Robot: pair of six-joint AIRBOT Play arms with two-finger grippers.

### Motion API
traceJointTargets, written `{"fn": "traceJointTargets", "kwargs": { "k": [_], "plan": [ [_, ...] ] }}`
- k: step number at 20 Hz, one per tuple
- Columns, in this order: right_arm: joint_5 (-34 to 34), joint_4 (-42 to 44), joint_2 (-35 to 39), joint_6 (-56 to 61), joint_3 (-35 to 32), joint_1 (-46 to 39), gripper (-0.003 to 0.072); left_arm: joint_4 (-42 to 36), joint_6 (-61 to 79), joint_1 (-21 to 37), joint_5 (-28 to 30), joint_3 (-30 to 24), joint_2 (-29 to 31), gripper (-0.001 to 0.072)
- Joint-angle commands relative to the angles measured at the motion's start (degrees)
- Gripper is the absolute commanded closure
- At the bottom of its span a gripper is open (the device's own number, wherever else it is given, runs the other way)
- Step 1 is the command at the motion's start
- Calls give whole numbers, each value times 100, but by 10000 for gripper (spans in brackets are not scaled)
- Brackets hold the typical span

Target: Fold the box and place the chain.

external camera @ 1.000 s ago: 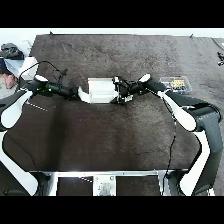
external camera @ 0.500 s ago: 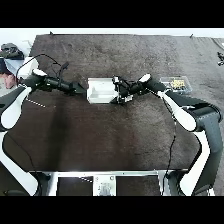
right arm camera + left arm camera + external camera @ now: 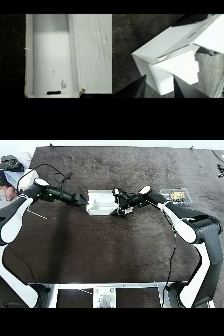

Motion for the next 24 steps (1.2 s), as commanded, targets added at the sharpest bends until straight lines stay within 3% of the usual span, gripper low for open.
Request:
{"fn": "traceJointTargets", "kwargs": {
  "k": [1,14,19,24],
  "plan": [
    [-2,2,0,0,4,0,303,42,-35,-120,59,7,22,344],
    [-2,2,0,0,4,0,303,442,-693,-479,529,33,22,345],
    [-2,2,0,0,4,0,303,1941,-2000,-789,476,623,22,345],
    [0,2,0,0,4,0,303,2750,-2959,-1128,592,787,20,345]
  ]
}}
